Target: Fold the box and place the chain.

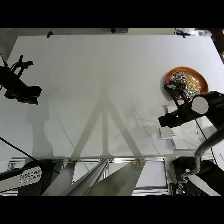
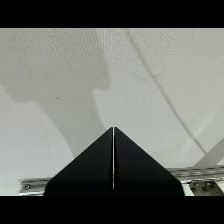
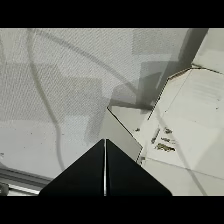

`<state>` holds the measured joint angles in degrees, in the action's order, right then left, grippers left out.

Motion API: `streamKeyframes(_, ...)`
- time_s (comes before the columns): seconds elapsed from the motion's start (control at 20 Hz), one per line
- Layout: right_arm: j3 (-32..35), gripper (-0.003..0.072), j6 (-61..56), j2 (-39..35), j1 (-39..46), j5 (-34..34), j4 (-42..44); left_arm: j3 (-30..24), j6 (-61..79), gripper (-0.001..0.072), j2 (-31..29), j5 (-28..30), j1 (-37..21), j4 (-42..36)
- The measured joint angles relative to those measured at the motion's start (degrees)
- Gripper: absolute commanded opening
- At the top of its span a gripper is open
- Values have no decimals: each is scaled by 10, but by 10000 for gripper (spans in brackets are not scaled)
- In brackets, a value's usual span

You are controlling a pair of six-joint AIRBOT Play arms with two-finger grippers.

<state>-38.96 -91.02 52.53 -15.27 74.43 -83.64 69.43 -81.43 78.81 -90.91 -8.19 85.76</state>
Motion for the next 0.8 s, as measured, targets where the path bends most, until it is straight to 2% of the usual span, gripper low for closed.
streamKeyframes(0.2,-10,10,-3,0,0,14,-3,0,0,4,0,0,0,0)
streamKeyframes(0.4,-83,15,-3,1,3,52,-67,0,0,4,0,0,0,0)
streamKeyframes(0.45,-109,75,-3,1,11,65,-102,0,0,4,0,0,0,0)
streamKeyframes(0.5,-131,193,-3,2,27,76,-134,0,0,4,0,0,0,0)
streamKeyframes(0.55,-149,367,2,2,52,88,-163,0,0,4,0,0,0,0)
streamKeyframes(0.6,-162,503,11,3,83,101,-183,0,0,4,0,0,0,0)
streamKeyframes(0.65,-172,557,22,4,123,111,-197,0,0,4,0,0,0,0)
streamKeyframes(0.8,-187,564,43,7,243,124,-220,0,0,4,0,0,0,0)
